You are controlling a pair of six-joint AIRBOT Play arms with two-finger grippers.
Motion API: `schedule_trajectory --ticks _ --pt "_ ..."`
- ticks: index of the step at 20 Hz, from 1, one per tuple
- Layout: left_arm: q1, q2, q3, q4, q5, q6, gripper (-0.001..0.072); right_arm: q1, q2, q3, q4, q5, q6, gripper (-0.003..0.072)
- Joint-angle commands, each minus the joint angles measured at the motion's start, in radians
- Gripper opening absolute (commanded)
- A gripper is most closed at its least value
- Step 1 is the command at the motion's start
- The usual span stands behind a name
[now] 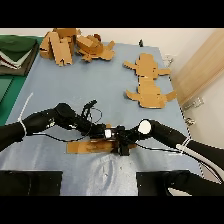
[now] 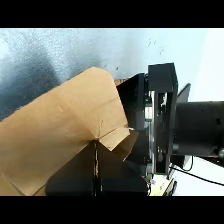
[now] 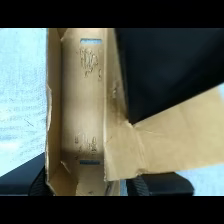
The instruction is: Fold the box.
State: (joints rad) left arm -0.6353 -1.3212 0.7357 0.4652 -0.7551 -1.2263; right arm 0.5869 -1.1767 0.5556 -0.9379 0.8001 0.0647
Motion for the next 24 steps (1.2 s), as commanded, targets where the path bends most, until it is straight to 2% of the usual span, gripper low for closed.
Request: schedule_trajectory --ticks 1,6,13,19,21,24 --pt "-0.013 -0.028 0.0 0.037 0.045 -0.05 0.0012 0.0 0.0 0.0 0.0 0.005 -0.005 0.0557" --pt "0.008 -0.027 0.044 0.06 0.065 -0.038 0.0013 0.0 0.0 0.0 0.0 0.005 -0.005 0.0557" --pt "0.151 0.008 0.068 0.123 -0.009 -0.038 0.0013 -0.001 0.0 0.0 -0.01 0.008 0.049 0.0557" --pt "0.151 0.018 0.068 0.143 -0.031 0.01 0.0013 -0.001 0.0 0.0 -0.009 0.005 0.058 0.0557" --pt "0.17 0.069 0.068 0.153 -0.05 0.107 0.0013 -0.001 0.0 0.0 -0.009 0.004 0.058 0.0557" --pt "0.232 0.2 0.068 0.254 -0.116 0.293 0.0013 -0.001 0.0 0.0 -0.009 0.004 0.058 0.0557"
